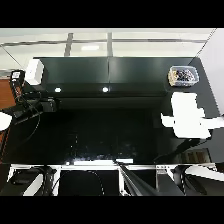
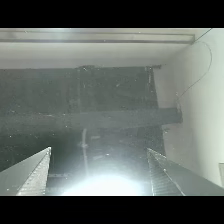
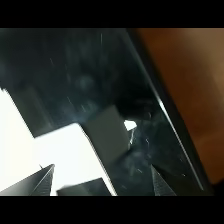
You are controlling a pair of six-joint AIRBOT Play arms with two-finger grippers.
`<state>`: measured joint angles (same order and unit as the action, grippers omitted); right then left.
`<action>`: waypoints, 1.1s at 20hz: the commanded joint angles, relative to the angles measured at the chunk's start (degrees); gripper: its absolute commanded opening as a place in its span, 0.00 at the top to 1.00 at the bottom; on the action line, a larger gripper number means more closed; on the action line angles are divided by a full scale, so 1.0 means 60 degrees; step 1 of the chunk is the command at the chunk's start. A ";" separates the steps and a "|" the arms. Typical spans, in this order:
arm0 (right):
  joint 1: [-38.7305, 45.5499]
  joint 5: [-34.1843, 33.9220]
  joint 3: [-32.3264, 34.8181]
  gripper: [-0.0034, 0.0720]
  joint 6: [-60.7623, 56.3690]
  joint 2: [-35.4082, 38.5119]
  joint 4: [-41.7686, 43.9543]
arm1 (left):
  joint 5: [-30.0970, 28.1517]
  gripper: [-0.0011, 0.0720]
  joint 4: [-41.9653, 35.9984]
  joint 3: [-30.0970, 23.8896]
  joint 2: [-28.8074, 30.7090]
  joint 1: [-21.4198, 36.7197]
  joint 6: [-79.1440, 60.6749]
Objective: Fold the box and place the chain.
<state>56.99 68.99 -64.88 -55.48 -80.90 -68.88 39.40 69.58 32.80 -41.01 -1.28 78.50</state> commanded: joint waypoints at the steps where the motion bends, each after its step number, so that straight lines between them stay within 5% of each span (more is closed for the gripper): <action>1: 0.0146 0.0211 -0.0095 0.03 0.1752 -0.0612 -0.0062 | -0.0011 0.03 0.0000 -0.0004 0.0000 0.0011 0.0000; 3: -0.0124 -0.0091 -0.0091 0.18 0.2382 -0.0696 -0.0018 | -0.0022 0.03 0.0000 -0.0004 -0.0004 0.0011 0.0004; 6: -0.0433 -0.0109 -0.0091 0.19 0.2586 -0.1016 0.0011 | -0.0055 0.03 0.0000 -0.0004 -0.0004 0.0011 0.0004; 9: -0.0568 0.0047 -0.0095 0.89 0.2575 -0.1031 0.0149 | -0.0051 0.03 0.0000 -0.0004 0.0000 0.0011 0.0004; 13: -0.0627 0.1177 -0.0047 0.94 0.2375 -0.0736 0.1082 | -0.0080 0.03 -0.0007 -0.0004 0.0000 0.0007 0.0000; 22: -0.3450 0.0769 0.1792 0.94 0.2339 0.2681 0.5224 | -0.0076 0.03 -0.0011 -0.0004 0.0000 0.0007 0.0000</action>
<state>42.50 73.60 -58.13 -41.39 -70.48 -46.09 38.96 69.52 32.80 -41.01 -1.28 78.52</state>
